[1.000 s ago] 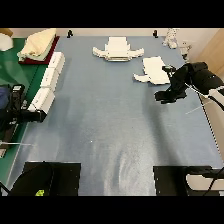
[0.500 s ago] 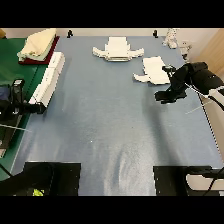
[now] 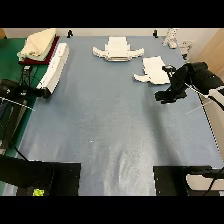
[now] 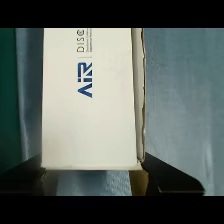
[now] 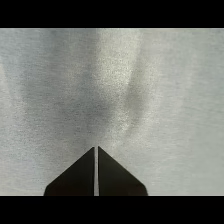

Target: Fold the box.

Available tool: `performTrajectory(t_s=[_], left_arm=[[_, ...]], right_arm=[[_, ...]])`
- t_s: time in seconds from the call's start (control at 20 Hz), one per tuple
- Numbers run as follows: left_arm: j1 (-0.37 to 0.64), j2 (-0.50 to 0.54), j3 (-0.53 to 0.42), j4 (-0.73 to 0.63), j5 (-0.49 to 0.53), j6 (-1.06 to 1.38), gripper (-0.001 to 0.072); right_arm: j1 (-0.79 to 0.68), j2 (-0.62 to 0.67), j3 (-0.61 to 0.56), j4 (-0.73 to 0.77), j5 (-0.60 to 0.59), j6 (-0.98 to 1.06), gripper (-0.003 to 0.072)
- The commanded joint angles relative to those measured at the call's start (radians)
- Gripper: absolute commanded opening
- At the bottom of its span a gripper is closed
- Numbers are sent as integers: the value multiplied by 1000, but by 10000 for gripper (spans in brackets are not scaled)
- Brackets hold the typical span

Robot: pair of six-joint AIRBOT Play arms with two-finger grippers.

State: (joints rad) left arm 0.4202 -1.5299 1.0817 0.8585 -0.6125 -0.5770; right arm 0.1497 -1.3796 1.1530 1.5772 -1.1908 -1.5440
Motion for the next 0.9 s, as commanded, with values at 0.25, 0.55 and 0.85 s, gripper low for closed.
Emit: performTrajectory(t_s=[0.25, 0.55, 0.85], left_arm=[[-29, -199, 257, -6, -1, -35, 458], [-46, -233, 273, -6, -18, -41, 458], [-47, -233, 273, -6, 3, -41, 458]], right_arm=[[0, -1, 1, 0, 0, 0, 35], [0, -1, 1, 0, 0, 0, 35], [0, -1, 1, 0, 0, 0, 34]])
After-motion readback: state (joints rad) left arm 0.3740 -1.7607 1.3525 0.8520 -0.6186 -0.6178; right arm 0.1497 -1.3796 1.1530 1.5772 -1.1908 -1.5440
